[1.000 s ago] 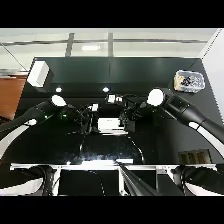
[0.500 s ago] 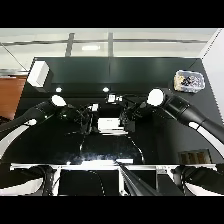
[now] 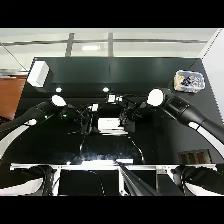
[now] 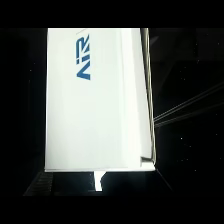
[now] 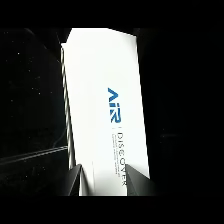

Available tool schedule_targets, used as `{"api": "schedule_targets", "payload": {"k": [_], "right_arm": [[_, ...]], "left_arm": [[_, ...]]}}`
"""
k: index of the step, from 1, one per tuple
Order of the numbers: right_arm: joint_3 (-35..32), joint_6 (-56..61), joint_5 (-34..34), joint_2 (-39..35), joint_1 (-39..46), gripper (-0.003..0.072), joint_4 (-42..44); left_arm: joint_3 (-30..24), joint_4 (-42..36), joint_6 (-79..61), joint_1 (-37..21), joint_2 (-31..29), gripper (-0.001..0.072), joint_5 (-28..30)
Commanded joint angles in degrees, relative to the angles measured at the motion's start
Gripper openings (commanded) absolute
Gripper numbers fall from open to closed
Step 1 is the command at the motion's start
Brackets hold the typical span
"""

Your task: Fold the box and place the chain.

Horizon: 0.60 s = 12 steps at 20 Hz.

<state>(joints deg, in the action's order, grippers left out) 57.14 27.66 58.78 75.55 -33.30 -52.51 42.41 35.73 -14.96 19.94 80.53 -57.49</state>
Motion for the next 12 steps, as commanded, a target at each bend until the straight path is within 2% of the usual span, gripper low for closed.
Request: {"api": "schedule_targets", "payload": {"k": [1, 12], "right_arm": [[-0.9, 0.0, 0.1, 0.0, 0.0, 0.0308, 0.0], [-1.0, 0.4, 0.5, 0.0, 0.0, 0.031, 0.2]], "left_arm": [[0.0, 0.0, 0.0, 0.0, 0.0, 0.0345, 0.1], [0.0, 0.0, 0.0, 0.0, 0.0, 0.0344, 0.3]]}}
